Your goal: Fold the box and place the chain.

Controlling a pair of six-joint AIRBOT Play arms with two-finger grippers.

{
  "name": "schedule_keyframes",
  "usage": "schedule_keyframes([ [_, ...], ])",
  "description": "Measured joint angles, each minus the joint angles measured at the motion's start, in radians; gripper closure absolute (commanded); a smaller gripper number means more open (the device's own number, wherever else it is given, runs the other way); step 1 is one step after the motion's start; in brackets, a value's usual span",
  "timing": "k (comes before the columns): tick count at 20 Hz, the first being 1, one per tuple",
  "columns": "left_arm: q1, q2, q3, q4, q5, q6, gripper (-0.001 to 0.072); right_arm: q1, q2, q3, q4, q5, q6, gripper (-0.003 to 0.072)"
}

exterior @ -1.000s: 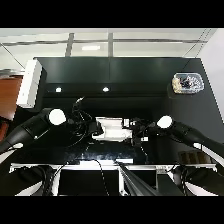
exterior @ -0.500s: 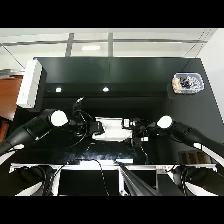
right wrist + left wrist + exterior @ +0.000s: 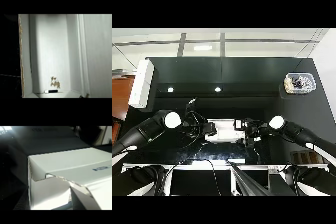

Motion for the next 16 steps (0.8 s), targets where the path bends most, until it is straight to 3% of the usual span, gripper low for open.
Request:
schedule_keyframes([
  [16, -0.048, -0.003, 0.0, 0.097, 0.052, -0.113, 0.0137, 0.0, 0.0, 0.0, -0.007, 0.0, -0.001, 0.0227],
])
